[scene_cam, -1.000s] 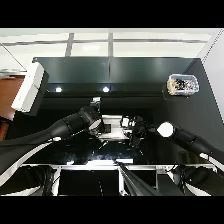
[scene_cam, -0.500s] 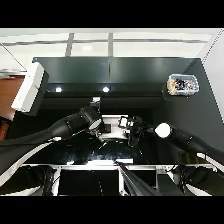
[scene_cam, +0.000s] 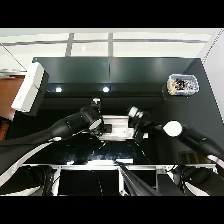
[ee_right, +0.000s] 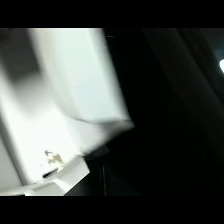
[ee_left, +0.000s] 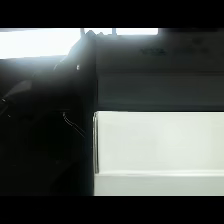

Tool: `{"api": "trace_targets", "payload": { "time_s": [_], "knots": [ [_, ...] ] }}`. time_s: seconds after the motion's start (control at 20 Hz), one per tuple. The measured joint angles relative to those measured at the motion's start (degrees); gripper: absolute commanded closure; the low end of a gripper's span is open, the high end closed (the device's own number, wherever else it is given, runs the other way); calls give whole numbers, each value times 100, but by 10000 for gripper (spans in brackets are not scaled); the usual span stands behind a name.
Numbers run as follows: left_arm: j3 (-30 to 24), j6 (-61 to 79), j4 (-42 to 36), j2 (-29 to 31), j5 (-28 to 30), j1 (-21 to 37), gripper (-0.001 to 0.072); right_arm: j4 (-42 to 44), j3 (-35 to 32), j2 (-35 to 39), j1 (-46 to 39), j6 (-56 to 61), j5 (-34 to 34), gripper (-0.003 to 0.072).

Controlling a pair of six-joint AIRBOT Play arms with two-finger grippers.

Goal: Fold the box and place the chain.

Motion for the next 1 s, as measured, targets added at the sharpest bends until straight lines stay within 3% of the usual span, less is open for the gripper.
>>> {"api": "trace_targets", "payload": {
  "time_s": [0.2,0.4,0.6,0.9,0.95,1.0],
  "knots": [
    [0,0,4,0,37,0,680,-581,37,625,-1561,2490,1370,664],
    [0,0,-52,-2,186,0,680,-647,-168,595,-2811,3963,2463,664],
    [0,2,-70,-2,219,0,680,-203,-365,-24,-3051,4444,2758,663],
    [0,103,-87,-2,160,0,681,1019,-428,-868,-2605,4120,2601,653],
    [0,109,-87,-2,114,0,681,1174,-411,-920,-2505,4048,2573,581],
    [0,114,-87,-2,92,0,681,1292,-387,-960,-2420,4004,2551,305]
  ]
}}
